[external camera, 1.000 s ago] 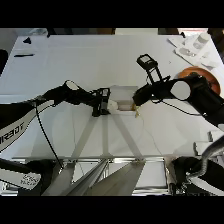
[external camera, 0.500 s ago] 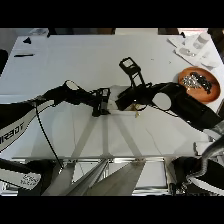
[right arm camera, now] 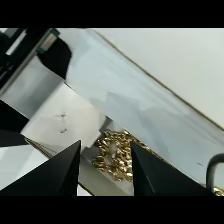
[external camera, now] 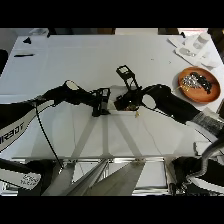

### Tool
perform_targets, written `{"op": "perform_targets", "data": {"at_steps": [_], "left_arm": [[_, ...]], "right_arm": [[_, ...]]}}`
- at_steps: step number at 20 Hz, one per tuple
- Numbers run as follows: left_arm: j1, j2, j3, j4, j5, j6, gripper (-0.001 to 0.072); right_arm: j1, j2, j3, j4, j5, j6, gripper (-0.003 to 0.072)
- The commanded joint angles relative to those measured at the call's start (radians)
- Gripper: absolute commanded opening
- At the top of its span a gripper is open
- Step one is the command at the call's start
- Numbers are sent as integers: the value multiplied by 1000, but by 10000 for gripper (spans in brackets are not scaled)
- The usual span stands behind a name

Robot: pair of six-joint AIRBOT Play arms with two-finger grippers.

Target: Fold the box and place the chain.

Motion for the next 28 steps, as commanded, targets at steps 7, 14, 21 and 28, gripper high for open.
{"op": "perform_targets", "data": {"at_steps": [7, 14, 21, 28], "left_arm": [[0, 0, 0, 0, 0, 0, 206], [0, 0, 0, 0, 0, 0, 206], [0, 0, 0, 0, 0, 0, 206], [0, 0, 0, 0, 0, 0, 206]], "right_arm": [[-122, 276, 1, -92, 203, -300, 347], [-307, 219, -2, -58, 291, -859, 482], [-352, 55, -49, 145, 246, -1317, 590], [-352, -98, -50, 263, 137, -1453, 574]]}}
